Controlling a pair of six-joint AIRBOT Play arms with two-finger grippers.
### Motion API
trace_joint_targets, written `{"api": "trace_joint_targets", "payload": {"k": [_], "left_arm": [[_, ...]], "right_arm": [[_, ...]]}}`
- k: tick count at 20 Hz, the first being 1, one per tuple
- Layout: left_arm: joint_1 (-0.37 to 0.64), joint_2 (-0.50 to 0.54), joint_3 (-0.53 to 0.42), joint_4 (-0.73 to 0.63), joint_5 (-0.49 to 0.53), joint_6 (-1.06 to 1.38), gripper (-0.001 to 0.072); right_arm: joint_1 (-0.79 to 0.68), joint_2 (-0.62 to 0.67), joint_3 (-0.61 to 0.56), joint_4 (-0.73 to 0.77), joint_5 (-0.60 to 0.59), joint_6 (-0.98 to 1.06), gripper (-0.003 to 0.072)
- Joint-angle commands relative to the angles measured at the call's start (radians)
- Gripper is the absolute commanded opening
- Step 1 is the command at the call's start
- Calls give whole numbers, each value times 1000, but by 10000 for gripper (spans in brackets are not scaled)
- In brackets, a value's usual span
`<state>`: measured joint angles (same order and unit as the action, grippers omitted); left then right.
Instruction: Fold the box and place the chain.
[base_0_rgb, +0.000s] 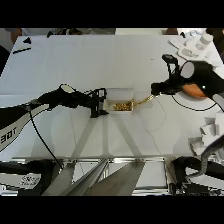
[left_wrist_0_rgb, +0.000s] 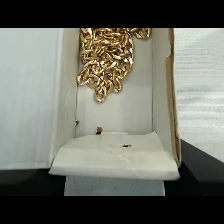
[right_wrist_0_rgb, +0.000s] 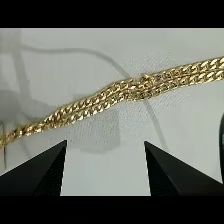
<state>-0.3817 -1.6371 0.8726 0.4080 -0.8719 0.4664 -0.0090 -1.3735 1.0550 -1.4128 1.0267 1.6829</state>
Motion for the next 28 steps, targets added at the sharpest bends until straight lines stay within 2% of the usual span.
{"api": "trace_joint_targets", "payload": {"k": [1, 4, 8, 11, 12, 13, 14, 15, 20, 25, 28], "left_arm": [[0, 0, 0, 0, 0, 0, 318], [0, 0, 0, 0, 0, 0, 318], [0, 0, 0, 0, 0, 0, 318], [0, 0, 0, 0, 0, 0, 318], [0, 0, 0, 0, 0, 0, 318], [0, 0, 0, 0, 0, 0, 318], [0, 0, 0, 0, 1, 0, 318], [0, 0, 0, 0, 0, 0, 318], [0, 0, 0, 0, 0, 0, 318], [0, 0, 0, 0, 0, 0, 318], [0, 0, 0, 0, 0, 0, 318]], "right_arm": [[-8, -64, -16, -23, -88, 281, 555], [-5, -100, -16, -61, -102, 508, 555], [24, -149, -16, -103, -180, 592, 552], [45, -196, -16, -103, -179, 663, 532], [52, -207, -16, -103, -179, 670, 487], [59, -214, -16, -105, -181, 669, 300], [63, -215, -16, -108, -186, 669, 144], [65, -215, -16, -109, -187, 669, 21], [72, -180, -15, -110, -191, 642, 16], [72, -68, -16, -109, -197, 525, 15], [72, 8, -16, -109, -154, 422, 14]]}}
